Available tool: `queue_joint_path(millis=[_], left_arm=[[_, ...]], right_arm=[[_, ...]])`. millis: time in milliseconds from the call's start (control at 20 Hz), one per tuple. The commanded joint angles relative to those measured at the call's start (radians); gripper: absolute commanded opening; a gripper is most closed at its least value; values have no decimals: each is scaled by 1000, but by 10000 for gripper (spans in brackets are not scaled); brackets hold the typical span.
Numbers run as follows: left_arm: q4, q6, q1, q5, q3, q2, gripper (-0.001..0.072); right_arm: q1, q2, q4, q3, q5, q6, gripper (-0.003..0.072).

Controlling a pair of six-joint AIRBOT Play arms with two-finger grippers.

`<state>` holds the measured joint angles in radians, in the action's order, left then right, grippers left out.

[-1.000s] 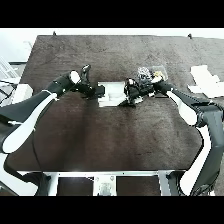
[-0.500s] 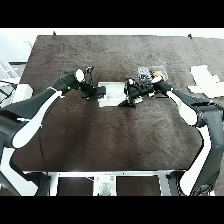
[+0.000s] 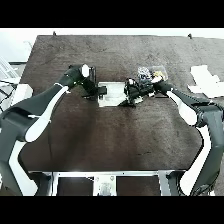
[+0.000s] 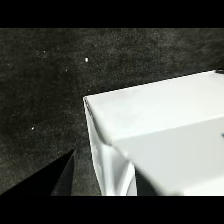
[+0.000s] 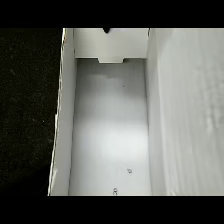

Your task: Fold the box and place the chain.

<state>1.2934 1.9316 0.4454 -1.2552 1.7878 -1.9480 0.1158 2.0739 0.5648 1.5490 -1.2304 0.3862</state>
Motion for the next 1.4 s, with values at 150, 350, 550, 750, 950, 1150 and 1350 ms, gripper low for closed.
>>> queue_joint_path(millis=[150,350,550,750,950,1150,1350], left_arm=[[93,35,20,-173,195,-127,422],[98,42,21,-208,255,-175,421],[117,34,21,-209,255,-179,419],[130,22,29,-218,256,-179,86],[141,23,36,-202,257,-179,40],[140,23,36,-203,257,-178,46],[119,-16,32,-260,269,-156,644]], right_arm=[[1,0,0,0,0,0,438],[1,0,0,0,0,0,438],[1,0,0,0,0,0,437],[1,0,0,0,0,0,438],[1,0,0,0,0,0,438],[1,0,0,0,0,0,438],[1,0,0,0,0,0,438]])
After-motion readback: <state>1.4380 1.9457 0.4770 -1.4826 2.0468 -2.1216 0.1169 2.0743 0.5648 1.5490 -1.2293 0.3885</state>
